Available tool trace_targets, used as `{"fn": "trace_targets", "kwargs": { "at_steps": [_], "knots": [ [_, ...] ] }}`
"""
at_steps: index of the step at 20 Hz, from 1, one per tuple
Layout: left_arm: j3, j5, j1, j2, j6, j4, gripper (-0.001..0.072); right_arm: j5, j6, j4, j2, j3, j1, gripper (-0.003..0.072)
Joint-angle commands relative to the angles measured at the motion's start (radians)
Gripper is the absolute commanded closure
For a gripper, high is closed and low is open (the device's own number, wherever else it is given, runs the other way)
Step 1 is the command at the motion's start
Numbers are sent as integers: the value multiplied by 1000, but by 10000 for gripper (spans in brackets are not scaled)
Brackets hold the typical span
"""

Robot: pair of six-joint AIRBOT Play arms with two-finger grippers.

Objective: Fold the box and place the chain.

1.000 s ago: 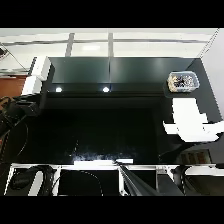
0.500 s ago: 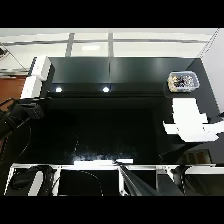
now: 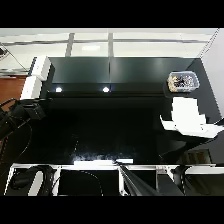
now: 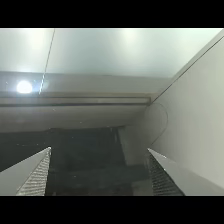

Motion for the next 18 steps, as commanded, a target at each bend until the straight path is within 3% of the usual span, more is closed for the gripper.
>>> {"fn": "trace_targets", "kwargs": {
  "at_steps": [1,3,6,11,14,18],
  "knots": [
    [0,-1,0,-1,1,0,3,59,-25,77,0,-3,0,632],
    [0,-3,0,-1,1,0,3,85,-25,153,2,-10,3,676],
    [0,-10,0,-1,1,0,3,137,-17,215,13,-51,48,677],
    [0,-66,0,-1,1,0,4,103,-20,394,114,-253,217,677],
    [-5,-95,0,-1,1,-6,4,6,-65,523,277,-409,376,677],
    [-69,-157,0,-4,2,-146,4,-249,-108,633,609,-692,623,677]
  ]
}}
